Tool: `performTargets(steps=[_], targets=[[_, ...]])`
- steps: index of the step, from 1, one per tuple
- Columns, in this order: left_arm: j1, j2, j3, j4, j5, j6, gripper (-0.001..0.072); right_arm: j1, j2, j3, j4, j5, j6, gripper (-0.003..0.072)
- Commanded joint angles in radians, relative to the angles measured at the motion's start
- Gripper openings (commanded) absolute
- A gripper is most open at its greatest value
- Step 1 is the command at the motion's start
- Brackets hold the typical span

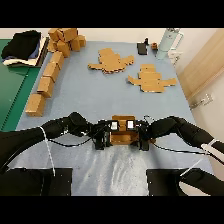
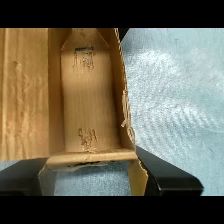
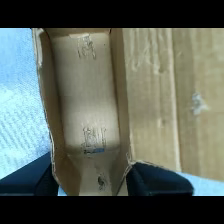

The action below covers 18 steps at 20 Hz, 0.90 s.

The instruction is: Fold the box.

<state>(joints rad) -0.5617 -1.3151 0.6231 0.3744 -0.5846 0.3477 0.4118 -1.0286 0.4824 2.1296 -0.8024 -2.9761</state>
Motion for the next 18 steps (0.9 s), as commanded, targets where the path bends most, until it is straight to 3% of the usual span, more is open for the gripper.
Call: performTargets(steps=[1, 9, 13, 16, 18], targets=[[0.000, 0.000, 0.001, 0.000, 0.001, 0.000, 0.0616, 0.000, 0.002, 0.001, 0.006, -0.022, 0.002, 0.0720], [0.000, 0.000, 0.001, 0.000, 0.001, 0.000, 0.0615, -0.001, 0.117, 0.000, -0.141, -0.104, 0.214, 0.0720], [0.000, 0.000, 0.001, 0.000, 0.001, 0.000, 0.0615, -0.001, 0.265, 0.000, -0.253, -0.214, 0.367, 0.0720], [0.000, 0.000, 0.001, 0.000, 0.001, 0.000, 0.0616, -0.001, 0.380, 0.000, -0.250, -0.290, 0.439, 0.0720], [0.000, 0.000, 0.001, 0.000, 0.001, 0.000, 0.0615, -0.001, 0.456, 0.000, -0.220, -0.316, 0.600, 0.0710]])
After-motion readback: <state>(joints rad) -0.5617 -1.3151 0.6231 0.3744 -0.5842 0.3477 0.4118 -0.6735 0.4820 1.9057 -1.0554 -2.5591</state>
